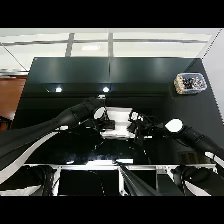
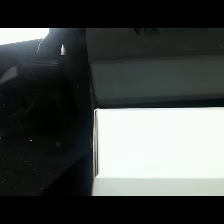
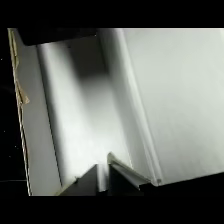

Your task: Fold the box and place the chain.

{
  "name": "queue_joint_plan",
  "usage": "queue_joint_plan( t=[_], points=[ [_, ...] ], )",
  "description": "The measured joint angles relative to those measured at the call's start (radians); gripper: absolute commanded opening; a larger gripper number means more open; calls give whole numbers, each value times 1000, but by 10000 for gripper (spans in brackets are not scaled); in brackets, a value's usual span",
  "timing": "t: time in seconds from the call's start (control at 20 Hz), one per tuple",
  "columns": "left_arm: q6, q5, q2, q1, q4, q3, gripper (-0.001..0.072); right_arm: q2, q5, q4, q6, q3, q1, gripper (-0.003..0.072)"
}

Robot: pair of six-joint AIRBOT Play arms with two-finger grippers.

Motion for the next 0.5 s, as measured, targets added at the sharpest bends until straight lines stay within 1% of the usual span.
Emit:
queue_joint_plan(
  t=[0.1,0.2,0.25,0.35,0.5],
  points=[
    [0,1,0,0,0,0,28,7,11,-5,39,2,-8,17],
    [-1,1,0,0,0,0,28,30,47,-24,156,18,-42,17],
    [-2,1,0,0,0,0,28,47,87,-49,243,36,-76,17],
    [0,-3,0,1,0,0,28,85,212,-122,437,84,-176,17],
    [0,-30,0,2,1,0,30,131,412,-264,709,134,-391,17]
  ],
)
